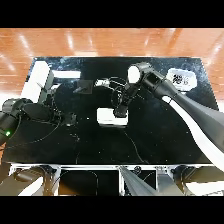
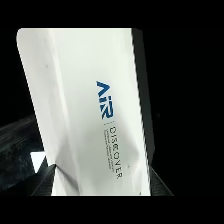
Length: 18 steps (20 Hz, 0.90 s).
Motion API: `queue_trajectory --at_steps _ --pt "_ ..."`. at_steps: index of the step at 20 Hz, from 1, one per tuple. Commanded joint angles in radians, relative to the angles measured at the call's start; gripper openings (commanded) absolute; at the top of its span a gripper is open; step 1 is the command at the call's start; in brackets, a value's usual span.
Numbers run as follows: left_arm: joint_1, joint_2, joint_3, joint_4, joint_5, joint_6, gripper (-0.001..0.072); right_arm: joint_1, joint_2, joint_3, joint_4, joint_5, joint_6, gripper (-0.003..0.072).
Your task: Fold the box and place the chain.
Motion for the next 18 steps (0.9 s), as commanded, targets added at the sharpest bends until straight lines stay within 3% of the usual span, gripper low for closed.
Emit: queue_trajectory --at_steps 1,5,7,8,18 --pt "-0.001 -0.008 0.000 0.000 -0.005 0.000 0.0546 0.000 -0.015 -0.001 -0.002 -0.003 -0.001 0.0703" --pt "-0.001 -0.011 0.000 0.000 -0.014 0.000 0.0546 0.000 -0.021 -0.001 -0.003 -0.006 -0.002 0.0687" --pt "-0.001 -0.011 0.000 0.000 -0.014 0.000 0.0546 0.000 -0.021 -0.001 -0.003 -0.003 -0.019 0.0384" --pt "-0.001 -0.011 0.000 0.000 -0.014 0.000 0.0546 0.000 -0.021 -0.001 -0.003 -0.003 -0.020 0.0315" --pt "-0.001 -0.011 0.000 0.000 -0.014 0.000 0.0546 0.006 -0.020 -0.001 -0.010 0.003 -0.019 0.0312"
